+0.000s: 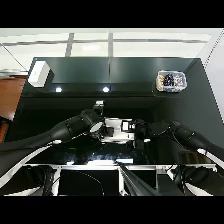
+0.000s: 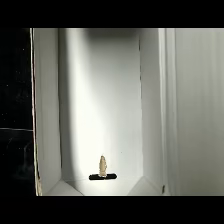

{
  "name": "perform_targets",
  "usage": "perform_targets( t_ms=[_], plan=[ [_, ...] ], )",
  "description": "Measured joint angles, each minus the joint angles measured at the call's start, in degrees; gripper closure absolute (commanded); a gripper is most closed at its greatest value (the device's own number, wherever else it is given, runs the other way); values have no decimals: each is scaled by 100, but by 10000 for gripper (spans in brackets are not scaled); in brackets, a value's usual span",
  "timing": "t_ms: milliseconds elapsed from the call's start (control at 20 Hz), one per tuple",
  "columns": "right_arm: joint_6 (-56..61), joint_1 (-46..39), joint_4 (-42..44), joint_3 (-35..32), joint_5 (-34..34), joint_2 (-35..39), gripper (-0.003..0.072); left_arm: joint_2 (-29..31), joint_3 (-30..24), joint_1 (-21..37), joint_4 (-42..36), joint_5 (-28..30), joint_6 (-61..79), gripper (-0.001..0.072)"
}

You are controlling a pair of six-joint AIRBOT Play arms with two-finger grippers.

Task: Fold the box and place the chain.

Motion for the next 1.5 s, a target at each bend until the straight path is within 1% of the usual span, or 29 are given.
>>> perform_targets(
  t_ms=[100, 150, 200, 350, 500, 750, 900, 950, 1000, 1200, 1250, 1300, 1350, 1450, 1500],
  plan=[
    [37, 0, -15, 0, -2, 0, 243, -20, 11, 0, -55, 42, 37, 678],
    [103, 0, -35, 0, -15, 0, 76, -20, 15, 0, -61, 59, 57, 678],
    [168, -4, -37, 4, -50, 4, -30, -4, 17, 0, -61, 101, 79, 678],
    [348, -4, -146, 35, -247, 74, -29, 103, 28, 7, -55, 136, 120, 678],
    [433, -4, -409, 153, -487, 286, -29, 173, -9, 31, 98, -164, 68, 678],
    [463, -4, -704, 251, -997, 557, -21, 450, -352, 76, 170, -173, -219, 678],
    [470, -4, -671, 267, -1038, 588, -19, 535, -529, 160, 199, -136, -271, 678],
    [466, 0, -573, 271, -992, 584, 22, 549, -566, 170, 199, -61, -271, 678],
    [442, 17, -485, 273, -949, 573, 109, 557, -590, 177, 195, -11, -275, 678],
    [321, 179, -280, 273, -612, 509, 116, 577, -640, 197, 181, 109, -264, 678],
    [295, 221, -264, 273, -546, 474, 138, 577, -645, 197, 179, 109, -240, 678],
    [275, 260, -245, 273, -481, 444, 263, 577, -645, 199, 177, 116, -221, 678],
    [260, 306, -232, 273, -433, 424, 340, 577, -651, 199, 177, 122, -195, 678],
    [236, 393, -223, 273, -391, 393, 428, 577, -651, 199, 170, 127, -184, 678],
    [227, 417, -210, 273, -369, 380, 501, 577, -654, 199, 170, 127, -184, 678]
  ],
)
